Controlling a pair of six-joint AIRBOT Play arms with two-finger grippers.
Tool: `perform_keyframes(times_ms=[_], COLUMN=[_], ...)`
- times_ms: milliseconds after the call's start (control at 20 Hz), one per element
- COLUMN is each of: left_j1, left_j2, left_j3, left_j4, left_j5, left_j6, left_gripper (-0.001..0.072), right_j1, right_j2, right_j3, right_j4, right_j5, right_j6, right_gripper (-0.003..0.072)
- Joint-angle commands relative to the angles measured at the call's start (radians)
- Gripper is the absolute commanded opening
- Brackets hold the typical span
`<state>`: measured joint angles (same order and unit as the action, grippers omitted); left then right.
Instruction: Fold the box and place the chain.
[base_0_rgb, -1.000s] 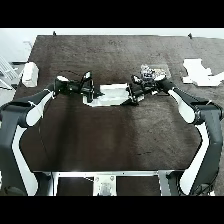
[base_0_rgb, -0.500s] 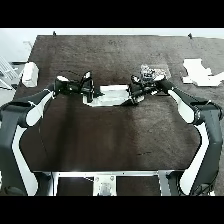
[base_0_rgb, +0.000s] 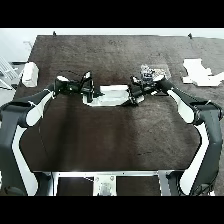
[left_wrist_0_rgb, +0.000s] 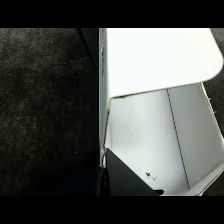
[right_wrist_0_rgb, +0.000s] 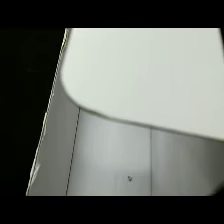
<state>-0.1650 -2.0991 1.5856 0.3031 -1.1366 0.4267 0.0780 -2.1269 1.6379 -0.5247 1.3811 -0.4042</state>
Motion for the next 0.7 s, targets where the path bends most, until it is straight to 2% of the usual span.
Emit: perform_keyframes(times_ms=[0, 150, 250, 300, 650], left_j1=[0.000, 0.000, 0.000, 0.000, 0.000], left_j2=[0.000, 0.000, 0.000, 0.000, 0.000], left_j3=[0.000, 0.000, 0.000, 0.000, 0.000], left_j4=[0.000, 0.000, 0.000, 0.000, 0.000], left_j5=[0.000, 0.000, 0.000, 0.000, 0.000], left_j6=[0.000, 0.000, 0.000, 0.000, 0.000], left_gripper=[0.0022, 0.0022, 0.0022, 0.0022, 0.0022], right_j1=[0.000, 0.000, 0.002, 0.002, 0.002], right_j2=[0.000, 0.000, 0.000, -0.002, -0.005], right_j3=[0.000, -0.001, -0.004, -0.005, -0.005], right_j4=[-0.003, -0.003, -0.005, -0.005, 0.000], right_j5=[-0.004, -0.004, -0.004, -0.004, -0.004], right_j6=[-0.013, -0.020, -0.027, -0.027, -0.027], right_gripper=[0.0681, 0.0676, 0.0533, 0.0502, 0.0505])
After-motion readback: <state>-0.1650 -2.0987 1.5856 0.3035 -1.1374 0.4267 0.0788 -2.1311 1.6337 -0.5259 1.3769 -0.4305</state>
